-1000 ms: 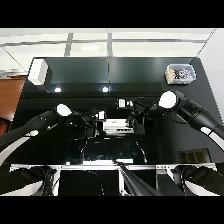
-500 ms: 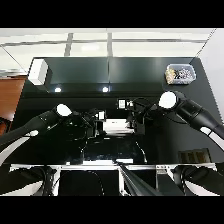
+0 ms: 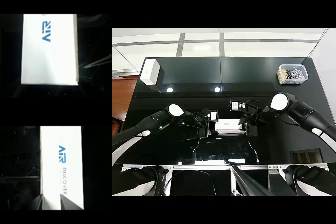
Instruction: Fold the box and place the chain.
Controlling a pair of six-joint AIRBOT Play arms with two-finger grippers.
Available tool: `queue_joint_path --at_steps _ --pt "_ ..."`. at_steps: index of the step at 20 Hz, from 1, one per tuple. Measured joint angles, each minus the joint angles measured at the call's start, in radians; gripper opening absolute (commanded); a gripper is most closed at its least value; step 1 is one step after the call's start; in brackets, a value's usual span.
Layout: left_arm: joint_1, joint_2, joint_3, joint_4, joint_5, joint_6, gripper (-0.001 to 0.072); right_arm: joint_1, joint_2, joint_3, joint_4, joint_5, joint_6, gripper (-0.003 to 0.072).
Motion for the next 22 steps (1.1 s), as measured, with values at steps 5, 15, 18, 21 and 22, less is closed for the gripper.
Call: queue_joint_path --at_steps 5,15,18,21,22 --pt "0.0 0.0 0.0 0.0 0.0 0.0 0.0287 -0.02 0.021 0.012 -0.011 0.025 0.099 0.0263" --pt "0.0 0.0 0.0 0.0 0.0 -0.001 0.0287 -0.113 0.066 -0.144 0.278 0.086 0.578 0.001" --pt "0.0 0.0 0.0 0.0 0.0 -0.001 0.0288 -0.116 0.063 -0.223 0.465 -0.061 0.601 0.001" --pt "0.0 0.0 0.0 0.0 0.0 -0.001 0.0288 -0.118 0.052 -0.257 0.555 -0.156 0.613 0.001" --pt "0.0 0.0 0.0 0.0 0.0 -0.001 0.0288 -0.118 0.047 -0.263 0.566 -0.171 0.616 0.001"
